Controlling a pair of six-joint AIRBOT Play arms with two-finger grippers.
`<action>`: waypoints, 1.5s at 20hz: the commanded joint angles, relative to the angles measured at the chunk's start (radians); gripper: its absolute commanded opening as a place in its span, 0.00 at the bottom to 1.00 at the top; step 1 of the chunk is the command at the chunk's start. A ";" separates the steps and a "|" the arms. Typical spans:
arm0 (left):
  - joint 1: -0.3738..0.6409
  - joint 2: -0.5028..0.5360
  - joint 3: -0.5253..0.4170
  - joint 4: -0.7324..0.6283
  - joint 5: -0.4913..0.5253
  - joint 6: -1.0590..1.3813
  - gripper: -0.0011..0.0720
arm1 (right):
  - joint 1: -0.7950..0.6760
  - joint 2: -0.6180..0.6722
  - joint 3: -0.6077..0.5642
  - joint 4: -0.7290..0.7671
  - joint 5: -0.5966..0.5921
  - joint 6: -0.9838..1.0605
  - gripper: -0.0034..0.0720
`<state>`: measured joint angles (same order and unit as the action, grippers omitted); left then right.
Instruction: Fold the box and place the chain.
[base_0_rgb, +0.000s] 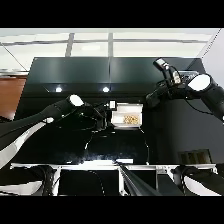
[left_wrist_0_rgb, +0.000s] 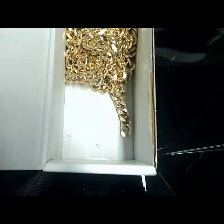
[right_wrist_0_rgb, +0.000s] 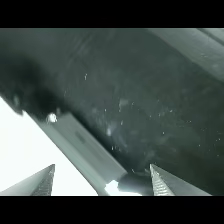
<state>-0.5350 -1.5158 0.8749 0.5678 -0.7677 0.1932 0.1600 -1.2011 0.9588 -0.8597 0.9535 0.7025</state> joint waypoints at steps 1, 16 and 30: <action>0.000 -0.001 0.000 0.000 0.000 0.000 0.55 | 0.013 -0.011 0.009 -0.067 0.123 -0.185 1.00; -0.002 -0.001 0.000 0.000 -0.003 0.000 0.55 | 0.086 -0.010 -0.064 0.038 0.220 -0.413 1.00; -0.002 -0.001 0.000 0.000 -0.033 0.000 0.55 | 0.087 0.112 -0.035 0.089 0.196 -0.335 1.00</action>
<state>-0.5362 -1.5162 0.8749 0.5686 -0.7990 0.1947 0.2501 -1.1465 0.9020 -0.7887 1.1378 0.3153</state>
